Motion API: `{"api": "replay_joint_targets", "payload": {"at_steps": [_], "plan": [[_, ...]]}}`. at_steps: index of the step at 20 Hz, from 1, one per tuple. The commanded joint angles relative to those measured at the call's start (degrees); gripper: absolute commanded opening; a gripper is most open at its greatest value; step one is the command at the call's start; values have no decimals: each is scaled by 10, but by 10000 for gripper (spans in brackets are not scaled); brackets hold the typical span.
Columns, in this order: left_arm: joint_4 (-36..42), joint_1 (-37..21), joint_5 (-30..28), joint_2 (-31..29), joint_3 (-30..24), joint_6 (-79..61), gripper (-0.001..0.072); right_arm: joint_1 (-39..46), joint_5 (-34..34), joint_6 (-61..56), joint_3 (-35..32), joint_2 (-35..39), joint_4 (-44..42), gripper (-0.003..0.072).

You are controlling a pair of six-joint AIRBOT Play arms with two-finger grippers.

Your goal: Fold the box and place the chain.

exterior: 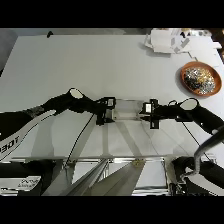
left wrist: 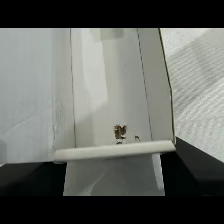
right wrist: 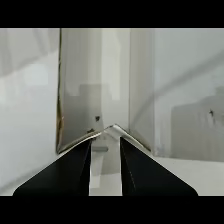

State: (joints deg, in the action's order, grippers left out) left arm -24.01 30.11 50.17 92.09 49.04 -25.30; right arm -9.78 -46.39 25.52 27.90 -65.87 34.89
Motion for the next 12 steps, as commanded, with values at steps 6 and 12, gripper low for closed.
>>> {"api": "replay_joint_targets", "payload": {"at_steps": [6, 12], "plan": [[0, 0, 0, 0, 0, 0, 252, -10, 14, 1, 0, -27, -77, 342], [0, 0, 0, 0, 0, 0, 252, -4, 5, -136, 0, 7, 36, 336]]}}
